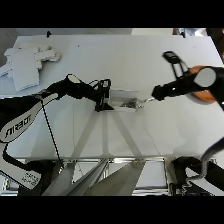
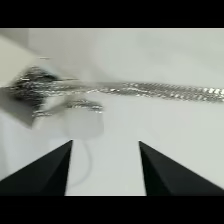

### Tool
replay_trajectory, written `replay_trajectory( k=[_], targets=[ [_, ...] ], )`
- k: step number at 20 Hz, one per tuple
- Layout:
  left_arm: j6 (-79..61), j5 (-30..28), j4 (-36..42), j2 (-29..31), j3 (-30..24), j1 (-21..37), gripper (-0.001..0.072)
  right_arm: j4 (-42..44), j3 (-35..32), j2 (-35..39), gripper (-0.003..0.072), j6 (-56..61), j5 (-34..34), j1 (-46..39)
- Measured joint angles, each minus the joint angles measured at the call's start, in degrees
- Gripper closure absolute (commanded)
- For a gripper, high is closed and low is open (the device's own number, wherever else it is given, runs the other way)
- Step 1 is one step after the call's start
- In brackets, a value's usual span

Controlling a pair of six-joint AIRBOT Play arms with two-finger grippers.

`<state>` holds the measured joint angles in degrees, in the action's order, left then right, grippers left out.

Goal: Fold the box and place the chain.

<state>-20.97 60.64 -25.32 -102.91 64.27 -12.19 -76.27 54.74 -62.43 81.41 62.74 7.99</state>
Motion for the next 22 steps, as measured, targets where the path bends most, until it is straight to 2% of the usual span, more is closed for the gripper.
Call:
replay_trajectory(
  k=[2,8,14,18,19,22],
  targets=[
    [0.02,0.0,0.02,0.0,0.0,0.0,0.0366,-2.47,-1.01,-0.13,0.004,3.39,-0.13,-4.52],
    [0.0,0.0,0.0,0.0,0.0,0.0,0.0366,-8.66,-4.96,-1.46,0.004,15.78,-6.34,-14.03],
    [0.02,0.0,0.0,0.0,0.0,0.0,0.0366,-18.29,-6.16,-5.97,0.0051,35.82,-14.32,-16.55],
    [0.02,0.0,0.0,0.0,0.0,0.0,0.0366,-22.01,-6.29,-11.08,0.0054,43.74,-20.79,-16.13],
    [0.02,0.0,0.0,0.0,0.0,0.0,0.0366,-22.64,-6.32,-12.39,0.0056,45.11,-22.38,-15.98],
    [0.0,0.0,0.0,0.0,0.0,0.0,0.0366,-24.76,-6.32,-16.33,0.0156,50.25,-27.23,-15.74]
  ],
)
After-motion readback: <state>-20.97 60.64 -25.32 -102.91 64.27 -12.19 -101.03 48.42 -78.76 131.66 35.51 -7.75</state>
